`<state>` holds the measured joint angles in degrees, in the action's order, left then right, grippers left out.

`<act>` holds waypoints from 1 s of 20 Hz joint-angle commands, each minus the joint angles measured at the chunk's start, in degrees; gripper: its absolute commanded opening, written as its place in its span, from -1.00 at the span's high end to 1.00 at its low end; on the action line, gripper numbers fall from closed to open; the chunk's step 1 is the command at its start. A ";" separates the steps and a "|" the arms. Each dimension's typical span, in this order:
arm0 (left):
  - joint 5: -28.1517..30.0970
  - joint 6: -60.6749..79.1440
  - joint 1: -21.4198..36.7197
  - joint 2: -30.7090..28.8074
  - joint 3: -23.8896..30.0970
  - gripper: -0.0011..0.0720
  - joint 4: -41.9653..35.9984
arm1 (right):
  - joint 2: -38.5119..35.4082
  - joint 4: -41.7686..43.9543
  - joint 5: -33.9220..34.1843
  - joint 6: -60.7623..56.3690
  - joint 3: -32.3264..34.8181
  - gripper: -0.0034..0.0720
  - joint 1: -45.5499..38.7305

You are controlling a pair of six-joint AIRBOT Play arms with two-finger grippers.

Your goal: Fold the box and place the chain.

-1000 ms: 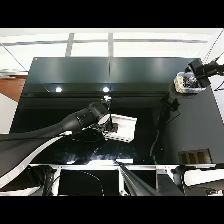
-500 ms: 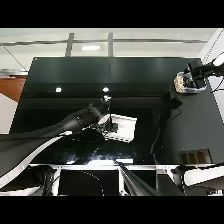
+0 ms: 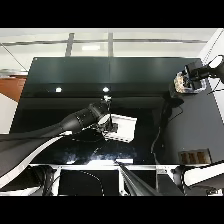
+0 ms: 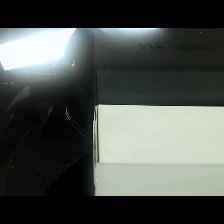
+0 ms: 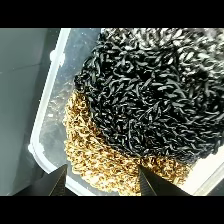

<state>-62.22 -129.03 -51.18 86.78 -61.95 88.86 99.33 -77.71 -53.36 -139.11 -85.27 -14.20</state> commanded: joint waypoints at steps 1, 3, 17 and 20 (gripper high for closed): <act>0.00 0.02 0.04 0.02 -0.07 0.88 0.02 | 0.98 1.40 0.68 0.63 -0.07 -0.42 0.04; 0.00 0.02 0.04 0.02 -0.07 0.88 0.07 | 1.64 1.62 0.76 0.94 -0.07 -0.41 0.02; 0.00 0.02 0.02 0.02 -0.07 0.88 0.02 | 1.29 10.40 -1.68 24.87 -0.07 0.80 -1.77; -0.09 0.02 0.02 0.02 -0.07 0.88 0.02 | -1.90 13.22 -2.56 32.74 -0.09 0.80 -3.02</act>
<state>-62.24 -129.01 -51.18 86.78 -61.95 88.88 99.68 -67.33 -54.41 -114.80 -85.30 -16.21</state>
